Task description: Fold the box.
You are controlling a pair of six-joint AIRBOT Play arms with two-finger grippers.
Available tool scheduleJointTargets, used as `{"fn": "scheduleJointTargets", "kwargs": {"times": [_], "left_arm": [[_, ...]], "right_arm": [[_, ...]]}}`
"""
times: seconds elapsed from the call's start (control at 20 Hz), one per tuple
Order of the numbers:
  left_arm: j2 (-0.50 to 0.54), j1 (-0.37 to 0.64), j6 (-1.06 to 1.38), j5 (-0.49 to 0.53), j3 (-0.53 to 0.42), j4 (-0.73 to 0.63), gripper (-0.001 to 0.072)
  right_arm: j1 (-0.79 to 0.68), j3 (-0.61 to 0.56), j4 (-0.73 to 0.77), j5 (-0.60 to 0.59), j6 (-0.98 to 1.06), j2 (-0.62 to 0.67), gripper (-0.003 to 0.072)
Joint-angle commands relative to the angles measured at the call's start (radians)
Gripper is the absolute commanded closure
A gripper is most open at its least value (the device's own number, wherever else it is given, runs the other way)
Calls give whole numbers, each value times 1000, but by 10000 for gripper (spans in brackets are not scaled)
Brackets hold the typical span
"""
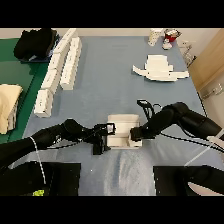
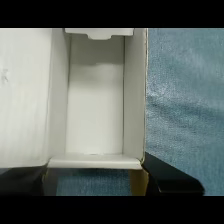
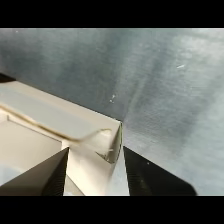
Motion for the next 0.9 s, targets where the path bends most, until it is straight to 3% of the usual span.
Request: {"fn": "scheduleJointTargets", "kwargs": {"times": [0.0,0.15,0.35,0.4,0.45,0.5,0.65,0.85], "left_arm": [[0,0,0,0,1,0,308],[0,0,0,0,1,0,308],[0,0,0,0,1,0,308],[0,0,0,0,1,0,308],[0,0,0,0,1,0,308],[0,0,0,0,1,0,308],[0,0,0,0,1,0,308],[0,0,0,0,1,0,307]], "right_arm": [[164,97,-266,-60,338,-66,177],[264,159,-388,-146,488,-150,177],[314,174,-428,-144,584,-219,198],[315,174,-429,-141,595,-224,291],[317,174,-431,-134,603,-225,294],[317,174,-431,-128,607,-225,348],[317,174,-429,-127,607,-225,667],[319,174,-407,-126,607,-225,684]]}}
